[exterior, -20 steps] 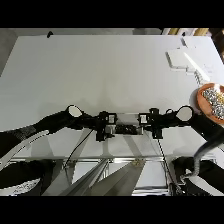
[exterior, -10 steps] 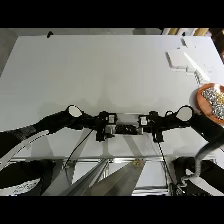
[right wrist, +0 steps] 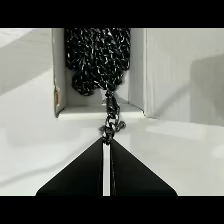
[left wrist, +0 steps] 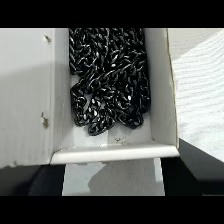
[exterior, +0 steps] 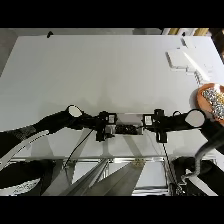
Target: Fold the box and place the chain.
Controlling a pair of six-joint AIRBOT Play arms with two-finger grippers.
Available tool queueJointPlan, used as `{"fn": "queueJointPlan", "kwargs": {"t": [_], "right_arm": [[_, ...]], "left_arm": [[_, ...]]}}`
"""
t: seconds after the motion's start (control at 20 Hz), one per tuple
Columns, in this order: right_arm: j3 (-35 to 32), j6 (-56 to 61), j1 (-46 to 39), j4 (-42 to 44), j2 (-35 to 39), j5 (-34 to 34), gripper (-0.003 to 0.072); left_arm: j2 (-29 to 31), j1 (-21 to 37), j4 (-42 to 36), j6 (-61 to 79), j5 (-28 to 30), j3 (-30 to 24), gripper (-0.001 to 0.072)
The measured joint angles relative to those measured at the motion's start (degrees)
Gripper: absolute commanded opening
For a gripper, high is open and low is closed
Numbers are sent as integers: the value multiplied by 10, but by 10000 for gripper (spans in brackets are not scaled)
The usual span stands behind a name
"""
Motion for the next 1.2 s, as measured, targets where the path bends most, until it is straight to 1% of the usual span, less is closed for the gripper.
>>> {"fn": "queueJointPlan", "kwargs": {"t": [0.15, 0.25, 0.35, 0.45, 0.55, 0.75, 0.8, 0.85, 0.9, 0.95, 1.05, 1.1, 1.2], "right_arm": [[0, 10, 0, 7, 75, 19, 16], [0, 7, 0, 46, 115, 25, 16], [0, -12, 3, 106, 138, 24, 16], [0, -32, 19, 159, 149, 9, 16], [0, -44, 48, 189, 151, -22, 16], [0, -55, 110, 216, 117, -96, 18], [0, -56, 123, 219, 100, -109, 60], [0, -56, 132, 222, 83, -120, 164], [0, -58, 140, 222, 66, -127, 238], [2, -59, 145, 222, 50, -132, 240], [20, -59, 151, 219, 24, -131, 237], [38, -55, 153, 212, 14, -120, 222], [89, -16, 155, 180, -4, -94, 47]], "left_arm": [[0, 0, 0, 0, 0, 0, 271], [0, 0, 0, 0, 0, 0, 271], [0, 0, 0, 0, 0, 0, 271], [0, 0, 0, 0, 0, 0, 271], [0, 0, 0, 0, 0, 0, 272], [0, 0, 0, 0, 0, 0, 272], [0, 0, 0, 0, 0, 0, 271], [0, 0, 0, 0, 0, 0, 272], [0, 0, 0, 0, 0, 0, 271], [0, 0, 0, 0, 0, 0, 271], [0, 0, 0, 0, 0, 0, 271], [0, 0, 0, 0, 0, 0, 271], [0, 0, 0, 0, 0, 0, 271]]}}
